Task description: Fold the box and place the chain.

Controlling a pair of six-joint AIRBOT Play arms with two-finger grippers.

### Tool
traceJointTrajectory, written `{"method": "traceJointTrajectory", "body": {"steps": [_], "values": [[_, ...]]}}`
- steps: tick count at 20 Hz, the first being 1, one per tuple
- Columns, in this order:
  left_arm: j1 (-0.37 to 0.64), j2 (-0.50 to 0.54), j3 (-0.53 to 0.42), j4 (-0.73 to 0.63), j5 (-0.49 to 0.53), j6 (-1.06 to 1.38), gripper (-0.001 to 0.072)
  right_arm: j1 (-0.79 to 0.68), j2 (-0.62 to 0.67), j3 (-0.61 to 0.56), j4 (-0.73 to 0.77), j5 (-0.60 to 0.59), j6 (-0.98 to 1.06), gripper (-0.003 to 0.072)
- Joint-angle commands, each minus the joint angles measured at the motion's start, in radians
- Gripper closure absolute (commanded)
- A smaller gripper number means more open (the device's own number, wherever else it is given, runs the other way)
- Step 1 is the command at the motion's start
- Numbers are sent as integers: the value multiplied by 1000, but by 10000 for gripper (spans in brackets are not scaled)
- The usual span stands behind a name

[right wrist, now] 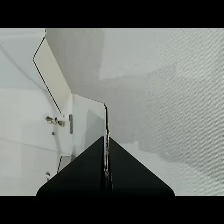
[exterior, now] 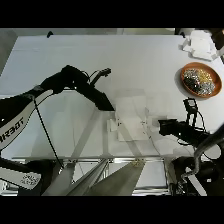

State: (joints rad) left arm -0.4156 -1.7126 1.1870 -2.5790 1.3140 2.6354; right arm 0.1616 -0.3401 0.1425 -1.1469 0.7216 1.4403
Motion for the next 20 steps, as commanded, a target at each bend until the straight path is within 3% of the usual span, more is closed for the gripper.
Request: {"method": "traceJointTrajectory", "body": {"steps": [1, 6, 12, 15, 17, 20], "values": [[-79, 1, -9, -19, -76, 105, 243, 1, 1, 0, 0, 0, 0, 668], [-122, 0, -9, -19, -192, 120, 188, 1, 1, 0, 0, 0, 0, 668], [-111, -2, -9, -23, -185, 109, 193, 1, 1, -1, 0, 0, 0, 668], [-150, -10, -9, -31, -154, 148, 214, 1, 1, 0, 2, 0, 0, 667], [-167, -15, -9, -28, -126, 170, 287, 1, 1, 0, 4, 0, 0, 667], [-155, -16, -9, -30, -27, 169, 302, 1, 1, 0, 4, 0, 0, 667]]}}
